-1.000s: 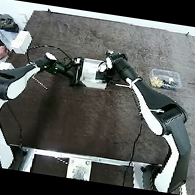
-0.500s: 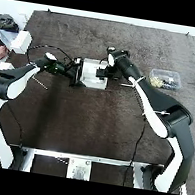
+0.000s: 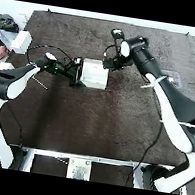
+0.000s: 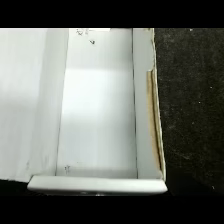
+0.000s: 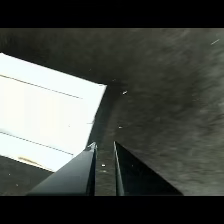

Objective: Fold the box and place the chain.

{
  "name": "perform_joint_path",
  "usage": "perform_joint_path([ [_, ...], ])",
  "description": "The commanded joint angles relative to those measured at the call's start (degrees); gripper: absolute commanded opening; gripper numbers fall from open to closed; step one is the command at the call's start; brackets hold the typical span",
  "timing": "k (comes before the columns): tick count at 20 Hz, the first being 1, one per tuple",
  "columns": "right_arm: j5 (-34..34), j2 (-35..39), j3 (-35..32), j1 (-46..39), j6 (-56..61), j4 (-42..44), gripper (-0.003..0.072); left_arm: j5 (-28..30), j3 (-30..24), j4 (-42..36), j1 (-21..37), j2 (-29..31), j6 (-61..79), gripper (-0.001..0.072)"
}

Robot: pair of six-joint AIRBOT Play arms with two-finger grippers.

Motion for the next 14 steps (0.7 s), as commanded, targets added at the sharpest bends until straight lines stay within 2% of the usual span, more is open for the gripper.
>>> perform_joint_path([
  [1, -11.6, 9.7, -11.8, -0.4, -1.9, -0.5, 0.0179, 0.0, 0.0, 0.0, 0.0, 0.0, 0.0, 0.0347],
  [4, -30.1, 20.8, -30.7, -2.8, -0.9, -0.5, 0.0179, 0.0, 0.0, 0.0, 0.0, 0.0, 0.0, 0.0347],
  [7, -47.4, 28.1, -45.6, -8.3, 3.8, -0.1, 0.0185, 0.0, 0.0, 0.0, 0.0, 0.0, 0.0, 0.0347],
  [8, -50.5, 29.3, -49.0, -10.6, 5.3, 0.2, 0.0344, 0.0, 0.0, 0.0, 0.0, 0.0, 0.0, 0.0347],
  [9, -51.5, 29.5, -51.0, -12.8, 5.9, 0.1, 0.0445, 0.0, 0.0, 0.0, 0.0, 0.0, 0.0, 0.0347],
  [13, -46.3, 29.3, -51.5, -23.2, 4.0, 1.2, 0.0446, 0.0, 0.0, 0.0, 0.0, 0.0, 0.0, 0.0347],
  [14, -44.9, 29.2, -50.7, -25.8, 2.0, 1.2, 0.0425, 0.0, 0.0, 0.0, 0.0, 0.0, 0.0, 0.0347],
])
